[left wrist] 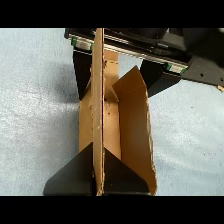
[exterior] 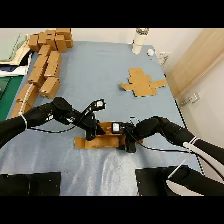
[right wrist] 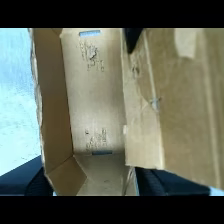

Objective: Fold the box.

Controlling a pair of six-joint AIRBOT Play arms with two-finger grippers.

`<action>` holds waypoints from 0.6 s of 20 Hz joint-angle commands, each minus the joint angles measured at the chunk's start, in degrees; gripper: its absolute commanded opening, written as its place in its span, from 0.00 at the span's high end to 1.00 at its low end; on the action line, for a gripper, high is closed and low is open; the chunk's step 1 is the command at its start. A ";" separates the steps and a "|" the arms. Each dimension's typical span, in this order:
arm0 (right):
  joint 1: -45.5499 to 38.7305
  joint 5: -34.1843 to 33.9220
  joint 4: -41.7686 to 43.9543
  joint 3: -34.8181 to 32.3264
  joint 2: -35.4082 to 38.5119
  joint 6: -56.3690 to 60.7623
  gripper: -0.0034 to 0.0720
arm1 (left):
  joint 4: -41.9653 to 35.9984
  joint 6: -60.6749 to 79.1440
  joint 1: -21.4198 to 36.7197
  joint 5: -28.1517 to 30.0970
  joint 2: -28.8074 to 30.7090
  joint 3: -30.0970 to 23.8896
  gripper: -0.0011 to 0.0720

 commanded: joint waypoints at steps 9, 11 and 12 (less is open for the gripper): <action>2.51 0.98 -0.46 -0.04 -1.60 -0.17 0.19 | 0.00 0.02 -0.04 0.02 -0.02 -0.02 0.97; 2.51 0.96 -0.46 -0.04 -2.40 -0.17 0.20 | 0.00 0.02 -0.04 0.00 -0.02 -0.02 0.97; 2.51 0.94 -0.48 -0.04 -2.43 -0.17 0.26 | 0.00 0.02 -0.04 0.00 -0.02 -0.02 0.97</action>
